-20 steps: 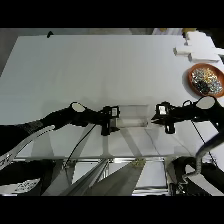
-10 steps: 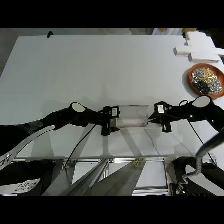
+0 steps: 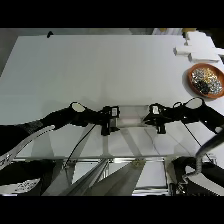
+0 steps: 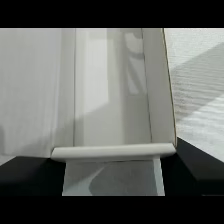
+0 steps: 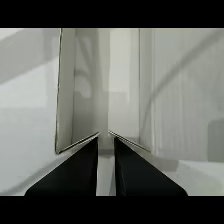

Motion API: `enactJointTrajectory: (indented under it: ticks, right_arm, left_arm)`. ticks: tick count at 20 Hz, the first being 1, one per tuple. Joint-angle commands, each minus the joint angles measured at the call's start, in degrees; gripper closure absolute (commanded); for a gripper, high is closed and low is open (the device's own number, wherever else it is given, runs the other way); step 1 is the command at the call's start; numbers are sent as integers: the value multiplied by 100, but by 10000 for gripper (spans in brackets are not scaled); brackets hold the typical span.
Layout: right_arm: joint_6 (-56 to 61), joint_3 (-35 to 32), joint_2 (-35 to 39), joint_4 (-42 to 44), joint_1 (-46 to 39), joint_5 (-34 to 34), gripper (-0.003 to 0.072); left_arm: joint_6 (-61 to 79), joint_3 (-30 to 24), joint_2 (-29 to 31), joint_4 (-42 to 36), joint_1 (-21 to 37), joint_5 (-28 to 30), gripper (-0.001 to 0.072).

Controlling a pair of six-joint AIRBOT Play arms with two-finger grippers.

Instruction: Fold the box and place the chain.

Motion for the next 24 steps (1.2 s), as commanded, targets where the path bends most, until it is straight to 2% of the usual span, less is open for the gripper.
enactJointTrajectory:
  ticks: [1,3,8,11,12,13,14,19,20,22,24]
  right_arm:
    - [-7,-9,-157,468,208,-103,459]
    - [-2,-9,-166,424,310,-225,342]
    - [876,-9,-37,-186,304,-151,340]
    - [2142,-9,481,-704,304,-11,353]
    - [2629,-9,752,-920,302,2,442]
    - [3150,-7,1021,-1145,293,4,583]
    - [3526,-7,1237,-1246,203,31,653]
    - [6336,-2,1770,-804,-890,-289,655]
    - [6850,-2,1762,-798,-1113,-374,677]
    - [7923,-2,1703,-1019,-1443,-640,676]
    - [8970,-2,1502,-1611,-1598,-780,676]
  left_arm:
    - [0,0,4,0,2,2,677]
    - [0,0,4,0,2,0,677]
    - [0,0,4,0,2,0,677]
    - [0,0,4,0,2,2,677]
    - [0,0,4,0,2,2,677]
    - [0,0,4,0,2,0,677]
    - [0,0,4,0,2,2,677]
    - [0,0,4,0,2,0,677]
    - [0,0,4,0,2,2,677]
    - [0,0,4,0,2,0,677]
    - [0,0,4,0,2,0,677]
